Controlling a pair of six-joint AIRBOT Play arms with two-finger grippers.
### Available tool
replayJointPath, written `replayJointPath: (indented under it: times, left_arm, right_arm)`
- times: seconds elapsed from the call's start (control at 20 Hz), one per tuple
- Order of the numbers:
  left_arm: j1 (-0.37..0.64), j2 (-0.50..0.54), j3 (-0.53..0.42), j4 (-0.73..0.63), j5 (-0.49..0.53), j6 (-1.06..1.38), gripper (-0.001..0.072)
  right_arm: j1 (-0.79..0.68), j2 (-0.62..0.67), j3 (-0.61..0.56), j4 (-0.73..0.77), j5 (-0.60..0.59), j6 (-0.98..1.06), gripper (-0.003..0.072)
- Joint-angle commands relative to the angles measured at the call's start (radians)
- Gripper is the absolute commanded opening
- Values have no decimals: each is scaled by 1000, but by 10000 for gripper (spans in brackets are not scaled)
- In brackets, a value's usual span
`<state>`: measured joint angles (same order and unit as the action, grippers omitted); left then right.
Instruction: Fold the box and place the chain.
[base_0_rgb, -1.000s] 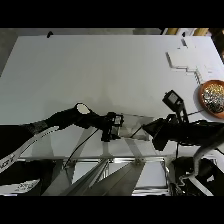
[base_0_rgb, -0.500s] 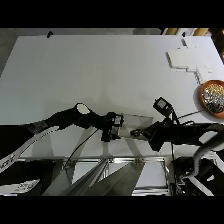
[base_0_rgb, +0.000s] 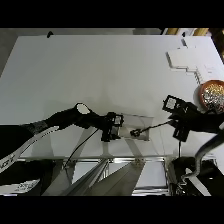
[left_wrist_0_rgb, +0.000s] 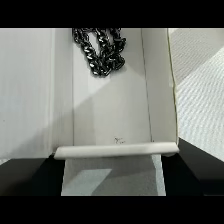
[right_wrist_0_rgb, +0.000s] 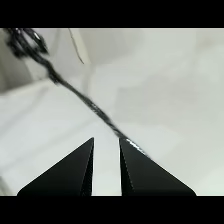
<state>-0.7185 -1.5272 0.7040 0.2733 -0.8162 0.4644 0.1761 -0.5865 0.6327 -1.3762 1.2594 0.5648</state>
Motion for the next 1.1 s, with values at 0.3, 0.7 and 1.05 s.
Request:
replayJointPath:
  times: [0.3,0.7,1.05]
  left_arm:
    - [0,0,0,0,0,0,210]
    - [0,0,1,0,0,0,210]
    - [0,0,1,0,0,0,210]
  right_arm:
    - [-135,-378,6,22,-135,-509,178]
    - [-136,-440,-157,80,-365,-753,183]
    - [-136,-440,-158,101,-336,-753,181]
